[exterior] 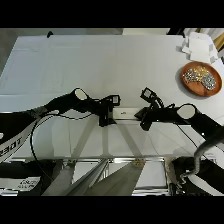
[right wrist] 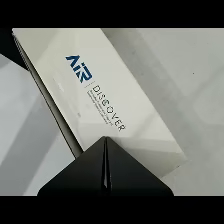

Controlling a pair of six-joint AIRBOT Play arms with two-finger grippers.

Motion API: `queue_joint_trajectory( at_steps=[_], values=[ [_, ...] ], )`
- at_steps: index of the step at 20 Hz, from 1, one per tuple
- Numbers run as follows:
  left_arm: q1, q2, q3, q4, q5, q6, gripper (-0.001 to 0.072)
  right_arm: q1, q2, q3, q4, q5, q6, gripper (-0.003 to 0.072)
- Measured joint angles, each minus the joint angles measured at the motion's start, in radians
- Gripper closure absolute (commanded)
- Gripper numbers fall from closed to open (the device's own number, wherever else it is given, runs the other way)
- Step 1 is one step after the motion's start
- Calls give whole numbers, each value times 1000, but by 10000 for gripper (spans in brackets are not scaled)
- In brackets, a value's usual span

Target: Fold the box and place the chain.

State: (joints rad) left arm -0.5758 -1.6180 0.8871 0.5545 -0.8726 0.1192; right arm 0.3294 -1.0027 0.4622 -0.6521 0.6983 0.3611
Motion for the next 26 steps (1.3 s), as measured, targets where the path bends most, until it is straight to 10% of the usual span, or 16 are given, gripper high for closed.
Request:
queue_joint_trajectory(
  at_steps=[10,26],
  values=[
    [0,0,0,2,0,3,437,185,-88,5,495,-136,-254,675],
    [0,0,0,1,0,0,437,257,-154,8,530,-227,-290,675]
  ],
)
